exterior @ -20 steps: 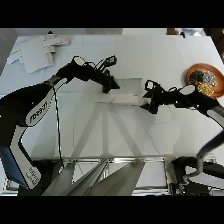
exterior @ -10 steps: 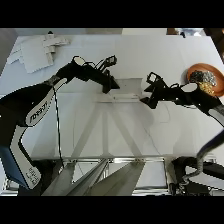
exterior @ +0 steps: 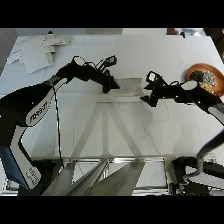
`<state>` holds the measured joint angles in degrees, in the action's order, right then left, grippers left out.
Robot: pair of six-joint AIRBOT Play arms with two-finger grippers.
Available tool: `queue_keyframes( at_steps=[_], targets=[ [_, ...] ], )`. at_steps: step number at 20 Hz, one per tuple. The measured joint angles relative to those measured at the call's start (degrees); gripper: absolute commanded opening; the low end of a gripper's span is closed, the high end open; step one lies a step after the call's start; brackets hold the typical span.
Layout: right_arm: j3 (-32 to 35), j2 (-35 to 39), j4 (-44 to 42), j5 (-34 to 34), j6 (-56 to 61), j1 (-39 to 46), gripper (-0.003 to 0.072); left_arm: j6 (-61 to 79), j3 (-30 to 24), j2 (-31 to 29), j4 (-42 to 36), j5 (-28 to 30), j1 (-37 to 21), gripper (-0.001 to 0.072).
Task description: Fold the box and place the chain.
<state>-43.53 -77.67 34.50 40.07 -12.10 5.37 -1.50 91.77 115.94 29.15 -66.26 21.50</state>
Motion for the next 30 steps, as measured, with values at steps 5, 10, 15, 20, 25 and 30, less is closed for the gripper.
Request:
queue_keyframes(
  at_steps=[5,10,15,20,25,30],
  targets=[
    [-0.6,-0.3,0.8,0.8,-0.7,0.0,0.0580,0.0,0.0,0.0,0.0,0.0,0.0,0.0011],
    [-3.0,-0.4,1.9,-0.1,0.3,0.0,0.0580,0.0,0.0,0.0,0.0,0.1,0.0,0.0011],
    [-4.0,-1.0,2.3,0.5,-1.3,0.1,0.0580,0.0,0.0,0.0,0.0,0.0,0.0,0.0011],
    [-4.5,-2.0,2.2,3.5,-3.4,1.2,0.0580,0.0,0.0,0.0,0.0,0.0,0.0,0.0011],
    [-7.2,-4.3,2.4,6.4,-4.3,2.4,0.0580,0.0,0.0,0.0,0.0,0.0,0.0,0.0011],
    [-10.6,-7.5,2.6,10.1,-4.5,2.7,0.0580,0.0,0.0,0.0,0.0,0.0,0.0,0.0011]
  ],
)
